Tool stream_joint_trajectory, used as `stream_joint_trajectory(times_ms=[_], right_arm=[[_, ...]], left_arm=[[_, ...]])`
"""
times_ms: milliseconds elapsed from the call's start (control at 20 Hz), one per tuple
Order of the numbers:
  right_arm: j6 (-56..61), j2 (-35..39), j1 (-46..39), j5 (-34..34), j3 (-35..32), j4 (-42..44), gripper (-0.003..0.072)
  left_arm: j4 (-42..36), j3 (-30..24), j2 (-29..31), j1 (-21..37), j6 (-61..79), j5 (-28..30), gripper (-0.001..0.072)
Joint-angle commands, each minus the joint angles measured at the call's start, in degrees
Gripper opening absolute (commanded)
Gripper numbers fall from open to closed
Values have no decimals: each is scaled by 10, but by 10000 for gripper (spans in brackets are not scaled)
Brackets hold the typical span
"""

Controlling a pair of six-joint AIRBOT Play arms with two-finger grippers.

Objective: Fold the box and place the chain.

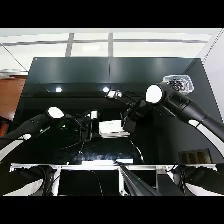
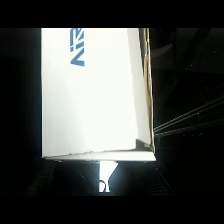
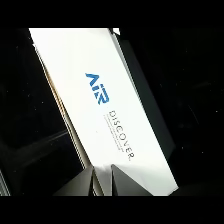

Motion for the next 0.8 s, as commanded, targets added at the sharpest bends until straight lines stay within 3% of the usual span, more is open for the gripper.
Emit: stream_joint_trajectory(times_ms=[0,750], right_arm=[[25,0,0,-6,0,2,140],[49,0,28,-28,0,-26,140]], left_arm=[[0,0,0,0,0,-1,488],[11,0,-1,-10,-10,10,488]])
